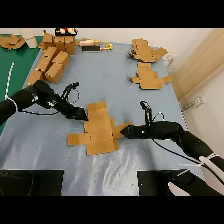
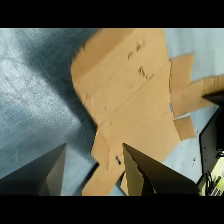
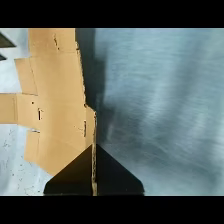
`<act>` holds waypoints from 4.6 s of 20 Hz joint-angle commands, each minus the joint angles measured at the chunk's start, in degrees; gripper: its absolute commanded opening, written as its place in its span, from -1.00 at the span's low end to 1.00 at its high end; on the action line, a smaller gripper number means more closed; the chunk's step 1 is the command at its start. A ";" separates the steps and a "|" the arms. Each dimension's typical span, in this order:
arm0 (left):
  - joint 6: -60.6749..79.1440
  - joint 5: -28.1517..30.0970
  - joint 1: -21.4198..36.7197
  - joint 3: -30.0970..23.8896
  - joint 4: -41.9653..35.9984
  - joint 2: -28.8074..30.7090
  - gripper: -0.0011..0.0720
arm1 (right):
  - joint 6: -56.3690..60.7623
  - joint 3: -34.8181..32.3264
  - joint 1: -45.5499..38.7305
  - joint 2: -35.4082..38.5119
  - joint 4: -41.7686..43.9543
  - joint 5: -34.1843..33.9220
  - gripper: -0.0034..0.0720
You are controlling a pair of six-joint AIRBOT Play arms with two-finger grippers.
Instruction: Fold the box.
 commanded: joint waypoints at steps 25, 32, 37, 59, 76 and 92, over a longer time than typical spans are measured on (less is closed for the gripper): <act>21.11 -11.87 1.57 -0.35 -14.97 -9.73 -0.18 | 4.26 -4.81 6.95 2.05 -1.55 7.04 -0.91; 22.29 -10.01 1.53 -0.35 -15.63 -9.84 -0.69 | 4.26 -4.81 6.95 2.01 -1.57 7.23 -0.91; 27.69 -8.55 0.85 -0.35 -19.45 -9.84 -0.94 | 4.26 -4.81 6.95 2.01 -1.60 7.41 -0.77; 69.57 16.41 -19.50 -13.18 -30.95 9.55 -0.94 | 7.10 9.94 -18.27 2.01 -13.49 -3.87 -0.90; 72.74 15.08 -19.89 -18.45 -33.64 7.65 -0.94 | 7.10 9.94 -18.14 2.01 -13.51 -3.61 -0.90; 68.35 8.74 -14.78 -18.47 -28.74 10.19 -0.94 | 7.08 9.94 -18.14 2.01 -14.16 -4.04 -0.90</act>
